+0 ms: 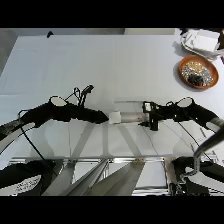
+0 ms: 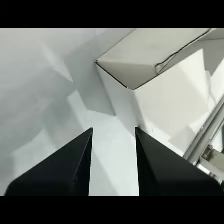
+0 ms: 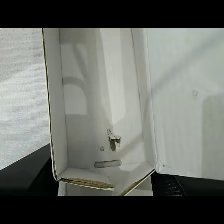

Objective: Fold the box and place the chain.

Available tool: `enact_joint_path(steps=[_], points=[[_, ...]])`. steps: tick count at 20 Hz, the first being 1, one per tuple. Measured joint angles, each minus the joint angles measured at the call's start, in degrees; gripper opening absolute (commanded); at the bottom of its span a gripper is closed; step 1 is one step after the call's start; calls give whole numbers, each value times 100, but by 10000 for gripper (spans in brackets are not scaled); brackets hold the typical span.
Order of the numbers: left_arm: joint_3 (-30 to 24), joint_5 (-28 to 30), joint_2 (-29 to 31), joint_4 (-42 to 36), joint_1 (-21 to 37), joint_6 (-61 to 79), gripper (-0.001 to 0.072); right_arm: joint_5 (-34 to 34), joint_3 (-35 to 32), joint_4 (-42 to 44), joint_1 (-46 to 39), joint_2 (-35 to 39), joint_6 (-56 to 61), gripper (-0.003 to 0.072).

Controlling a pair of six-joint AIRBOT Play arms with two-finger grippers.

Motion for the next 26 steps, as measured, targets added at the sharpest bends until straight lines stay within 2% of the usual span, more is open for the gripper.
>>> enact_joint_path(steps=[10,11,12,15,26], points=[[155,-76,28,-306,-269,31,353,0,0,0,0,0,-2,321],[208,-68,26,-310,-293,31,362,0,0,0,0,0,-2,321],[254,-55,24,-313,-315,28,401,0,0,0,0,0,-2,321],[369,-33,-33,-304,-417,13,401,0,0,0,0,0,-2,321],[828,417,-306,531,-887,-1010,410,0,0,0,0,0,0,321]])
